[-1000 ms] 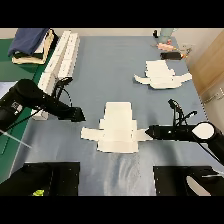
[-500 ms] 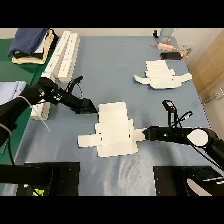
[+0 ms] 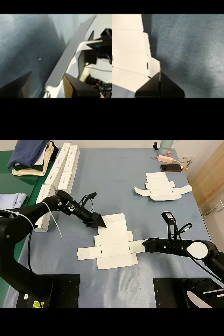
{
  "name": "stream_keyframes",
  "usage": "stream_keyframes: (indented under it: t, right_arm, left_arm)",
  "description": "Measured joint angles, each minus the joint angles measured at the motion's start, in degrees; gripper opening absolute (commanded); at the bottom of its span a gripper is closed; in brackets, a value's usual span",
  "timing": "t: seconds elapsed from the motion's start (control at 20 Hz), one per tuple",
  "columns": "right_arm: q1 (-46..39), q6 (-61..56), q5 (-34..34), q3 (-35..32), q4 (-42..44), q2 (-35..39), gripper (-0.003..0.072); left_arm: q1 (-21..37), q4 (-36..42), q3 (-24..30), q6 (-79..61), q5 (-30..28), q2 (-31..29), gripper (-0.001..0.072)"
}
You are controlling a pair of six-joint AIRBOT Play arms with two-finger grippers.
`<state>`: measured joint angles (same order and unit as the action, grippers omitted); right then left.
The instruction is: Fold the box.
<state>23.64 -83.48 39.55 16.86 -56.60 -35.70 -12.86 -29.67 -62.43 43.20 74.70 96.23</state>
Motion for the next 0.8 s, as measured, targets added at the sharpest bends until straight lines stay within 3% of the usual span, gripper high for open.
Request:
stream_keyframes:
  t: [0.1, 0.2, 0.45, 0.5, 0.6, 0.65, 0.75, 0.8]
  right_arm:
    - [0.0, 0.0, 0.0, 0.0, 0.0, 0.0, 0.0000]
    - [0.0, 0.0, 0.0, 0.0, 0.0, 0.0, 0.0000]
    - [0.0, 0.0, 0.4, 0.0, -0.1, 0.0, 0.0001]
    - [0.0, 0.0, 0.4, 0.0, -0.1, 0.0, 0.0042]
    - [0.0, 0.0, 0.3, 0.0, -0.1, 0.0, 0.0240]
    - [0.0, 0.0, 0.2, 0.0, -0.2, 0.0, 0.0244]
    - [0.0, 0.0, -0.3, 0.0, -0.6, 0.0, 0.0244]
    - [-0.1, 0.0, -0.4, 0.3, -1.7, 0.0, 0.0245]
  left_arm:
    - [-0.9, 0.3, -1.6, -1.7, 2.1, 1.0, 0.0399]
    - [-1.2, 0.3, -2.6, -3.1, 4.3, 1.6, 0.0113]
    - [-1.6, -0.5, -3.5, -6.2, 8.4, 2.2, 0.0107]
    - [-1.7, -0.7, -3.5, -6.6, 8.7, 2.3, 0.0109]
    - [-1.8, -0.7, -3.6, -6.8, 9.3, 2.3, 0.0109]
    - [-1.8, -0.4, -3.6, -5.9, 9.4, 2.3, 0.0108]
    - [-1.8, 0.8, -3.8, -4.5, 9.5, 2.3, 0.0017]
    - [-1.8, 1.5, -4.1, -5.1, 9.7, 2.3, 0.0016]
